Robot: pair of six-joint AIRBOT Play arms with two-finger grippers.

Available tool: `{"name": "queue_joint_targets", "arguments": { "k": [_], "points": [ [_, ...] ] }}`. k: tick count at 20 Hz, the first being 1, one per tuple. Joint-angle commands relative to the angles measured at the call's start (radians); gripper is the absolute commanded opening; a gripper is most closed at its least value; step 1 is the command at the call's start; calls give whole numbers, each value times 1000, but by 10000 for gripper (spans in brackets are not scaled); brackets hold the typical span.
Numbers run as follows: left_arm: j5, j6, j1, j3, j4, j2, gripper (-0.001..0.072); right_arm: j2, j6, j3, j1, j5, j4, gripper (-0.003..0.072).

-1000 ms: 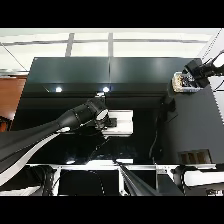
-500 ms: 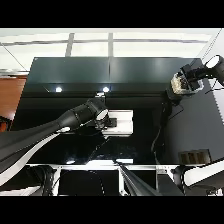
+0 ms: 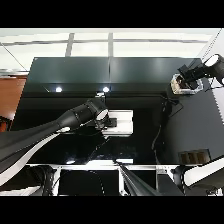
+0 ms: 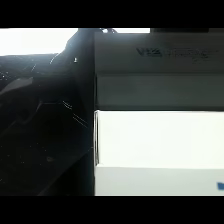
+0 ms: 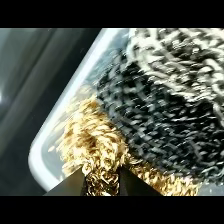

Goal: Fold the box and place the chain.

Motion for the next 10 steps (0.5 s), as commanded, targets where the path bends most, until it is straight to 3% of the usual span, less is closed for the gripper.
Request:
{"name": "queue_joint_targets", "arguments": {
  "k": [1, 5, 10],
  "points": [
    [0, 0, 1, 0, 0, 0, 23, 18, -108, 46, 0, 89, -3, 8],
    [1, 0, 1, 0, 0, 0, 23, 104, -182, 86, 0, 92, -5, 7],
    [1, 0, 1, 0, 0, 0, 23, 323, -356, 89, 0, 90, -14, 7]
  ]
}}
